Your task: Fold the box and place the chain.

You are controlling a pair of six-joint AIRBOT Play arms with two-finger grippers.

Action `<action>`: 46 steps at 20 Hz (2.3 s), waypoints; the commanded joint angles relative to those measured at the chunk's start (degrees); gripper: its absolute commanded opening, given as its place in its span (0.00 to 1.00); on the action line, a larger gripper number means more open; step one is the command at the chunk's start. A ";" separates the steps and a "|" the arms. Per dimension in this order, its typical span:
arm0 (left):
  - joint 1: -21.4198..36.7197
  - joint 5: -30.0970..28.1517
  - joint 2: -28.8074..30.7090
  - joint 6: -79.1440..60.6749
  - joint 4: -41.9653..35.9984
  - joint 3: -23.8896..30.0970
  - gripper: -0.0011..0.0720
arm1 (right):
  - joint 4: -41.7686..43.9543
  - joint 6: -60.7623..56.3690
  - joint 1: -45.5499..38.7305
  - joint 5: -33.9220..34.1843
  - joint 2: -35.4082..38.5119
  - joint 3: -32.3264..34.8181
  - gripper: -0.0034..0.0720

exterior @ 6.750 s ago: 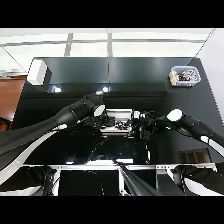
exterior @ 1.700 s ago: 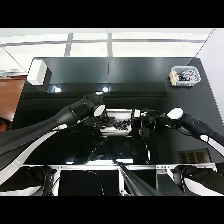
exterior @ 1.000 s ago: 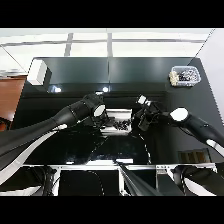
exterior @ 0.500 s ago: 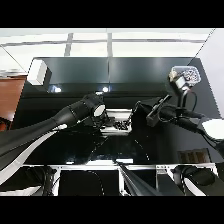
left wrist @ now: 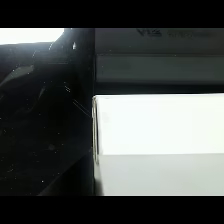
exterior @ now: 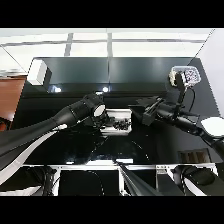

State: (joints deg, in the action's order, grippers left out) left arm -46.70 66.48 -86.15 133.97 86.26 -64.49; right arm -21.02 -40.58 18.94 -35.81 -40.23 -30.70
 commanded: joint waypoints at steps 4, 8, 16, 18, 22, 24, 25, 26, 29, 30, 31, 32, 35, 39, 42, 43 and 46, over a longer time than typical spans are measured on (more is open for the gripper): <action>0.04 -0.04 0.02 0.00 0.02 -0.04 0.05 | -31.10 5.81 -5.60 -11.17 -0.57 4.42 0.82; 0.04 -0.04 0.02 0.00 0.00 -0.04 0.05 | -19.96 34.05 -2.69 -10.43 -8.48 7.10 0.82; 0.04 0.00 0.02 0.00 0.02 -0.04 0.05 | -16.39 52.52 3.26 -3.61 -25.24 2.49 0.82; 0.04 -0.07 0.00 0.00 0.02 -0.04 0.06 | -15.98 54.31 2.51 -4.02 -25.83 1.18 0.82; 0.04 -0.04 0.02 0.00 0.02 -0.04 0.06 | -12.22 55.67 1.77 -4.13 -27.63 -0.17 0.82; 0.04 -0.02 0.02 0.00 0.02 -0.04 0.06 | -12.04 56.43 1.88 -5.77 -28.35 -0.17 0.58; 0.04 -0.02 0.02 0.00 0.02 -0.04 0.06 | -12.11 56.52 1.88 -6.01 -28.52 -0.17 0.47; 0.04 -0.02 0.02 0.00 0.02 -0.04 0.06 | -12.44 56.52 1.88 -5.88 -28.52 -0.17 0.37; 0.04 -0.02 0.02 0.00 0.02 -0.04 0.06 | -12.46 56.48 1.88 -3.48 -28.52 -0.17 0.36; 0.04 0.00 0.02 0.00 0.02 -0.04 0.06 | -12.44 56.33 1.88 -2.43 -28.52 -0.17 0.21; 0.04 0.00 0.02 0.00 0.02 -0.04 0.06 | -12.44 55.58 1.86 -1.77 -28.52 -0.17 0.07; 0.04 0.00 0.02 0.00 0.02 -0.04 0.05 | -12.70 53.68 1.84 -0.85 -28.48 -0.17 0.07; 0.04 0.00 0.02 0.00 0.02 -0.04 0.06 | -15.12 41.11 0.81 2.23 -27.69 -0.17 0.07; 0.04 -0.02 0.02 0.00 0.02 -0.04 0.06 | -21.42 24.20 0.46 -1.05 -22.10 -0.20 0.07; 0.04 -0.02 0.02 0.00 0.02 -0.04 0.06 | -21.66 15.80 0.46 -5.64 -13.68 -0.35 0.07; 0.04 -0.02 0.02 0.00 0.02 -0.04 0.05 | -21.64 12.17 0.46 -6.93 -10.58 -0.83 0.07; 0.04 -0.02 0.02 0.00 0.00 -0.04 0.05 | -17.51 2.45 0.46 -9.01 -1.75 -4.13 0.07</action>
State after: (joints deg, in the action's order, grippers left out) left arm -46.70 66.48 -86.15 133.97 86.26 -64.49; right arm -41.23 -26.61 19.40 -42.13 -49.54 -32.67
